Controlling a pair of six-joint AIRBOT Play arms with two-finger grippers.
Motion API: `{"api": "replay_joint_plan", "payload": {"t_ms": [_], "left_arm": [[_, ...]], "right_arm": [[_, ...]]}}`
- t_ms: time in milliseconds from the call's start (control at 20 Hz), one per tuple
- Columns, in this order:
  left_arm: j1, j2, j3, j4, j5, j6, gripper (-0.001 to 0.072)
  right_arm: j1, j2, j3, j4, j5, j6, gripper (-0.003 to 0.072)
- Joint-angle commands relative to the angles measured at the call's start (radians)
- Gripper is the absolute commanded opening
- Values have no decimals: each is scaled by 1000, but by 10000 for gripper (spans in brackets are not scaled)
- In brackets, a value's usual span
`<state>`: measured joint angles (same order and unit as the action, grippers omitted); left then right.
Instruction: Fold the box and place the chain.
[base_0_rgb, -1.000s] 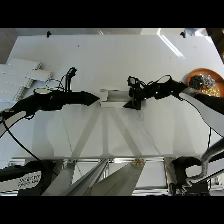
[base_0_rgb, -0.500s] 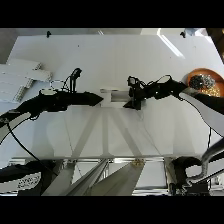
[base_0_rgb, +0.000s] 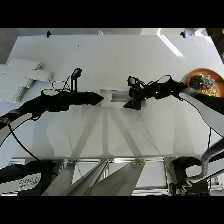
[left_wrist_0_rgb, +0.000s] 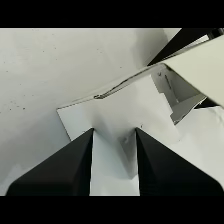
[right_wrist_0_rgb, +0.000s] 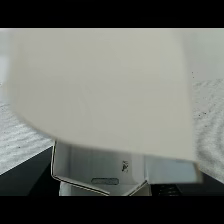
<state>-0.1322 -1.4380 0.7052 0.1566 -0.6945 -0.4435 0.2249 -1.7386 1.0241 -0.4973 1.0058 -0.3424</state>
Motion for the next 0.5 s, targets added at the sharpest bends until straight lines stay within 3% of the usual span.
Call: {"api": "replay_joint_plan", "payload": {"t_ms": [0,450], "left_arm": [[-39,-1,35,134,56,-108,277],[-89,0,99,364,111,-372,277]], "right_arm": [[0,-1,0,0,0,0,354],[0,-1,0,0,0,0,354]]}}
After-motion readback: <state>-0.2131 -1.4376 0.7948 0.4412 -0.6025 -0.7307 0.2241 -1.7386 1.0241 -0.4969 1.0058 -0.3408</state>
